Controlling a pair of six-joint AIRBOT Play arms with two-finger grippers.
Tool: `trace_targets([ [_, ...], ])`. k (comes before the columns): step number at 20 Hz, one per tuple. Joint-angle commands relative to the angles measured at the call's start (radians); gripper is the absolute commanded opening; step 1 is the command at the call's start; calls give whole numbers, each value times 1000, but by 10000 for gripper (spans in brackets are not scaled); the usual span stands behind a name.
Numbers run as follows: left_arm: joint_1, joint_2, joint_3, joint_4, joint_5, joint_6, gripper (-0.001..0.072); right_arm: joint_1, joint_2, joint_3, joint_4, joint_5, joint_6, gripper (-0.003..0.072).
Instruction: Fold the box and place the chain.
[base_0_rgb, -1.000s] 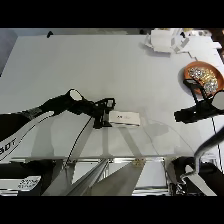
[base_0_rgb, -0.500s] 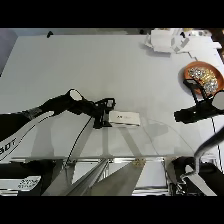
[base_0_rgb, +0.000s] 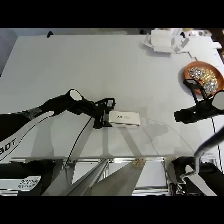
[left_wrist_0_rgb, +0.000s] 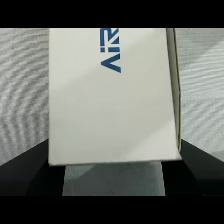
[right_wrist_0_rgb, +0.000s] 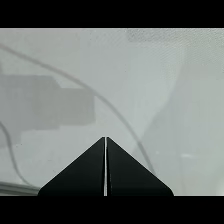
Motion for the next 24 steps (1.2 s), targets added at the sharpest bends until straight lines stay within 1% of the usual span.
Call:
trace_targets([
  [1,0,0,0,-11,-14,0,171,-1,1,-1,0,0,0,15],
  [3,0,0,0,-12,-14,0,170,-1,1,-1,0,0,0,15],
  [4,0,0,0,-11,-12,0,155,-1,1,-1,0,0,0,15],
  [5,0,0,0,-11,-6,0,59,-1,1,-1,0,0,0,15],
  [6,0,3,0,-11,2,0,4,-1,1,-1,0,0,0,15],
  [8,0,25,0,-11,35,-1,3,-1,1,-1,0,0,0,15],
  [10,1,69,0,-10,65,-8,3,-1,1,-1,0,0,0,15],
  [12,2,134,0,-7,100,-15,2,-1,1,-1,0,0,0,15],
  [15,4,248,0,14,182,-106,2,-1,1,-1,0,0,0,15],
  [17,18,321,0,20,198,-139,2,-1,1,-1,0,0,0,15],
  [18,31,354,0,20,200,-147,1,-1,1,-1,0,0,0,15],
  [20,64,409,0,45,238,-235,0,-1,1,-1,0,0,0,15],
  [24,178,496,0,162,302,-447,-2,-1,1,-1,0,0,0,15],
])
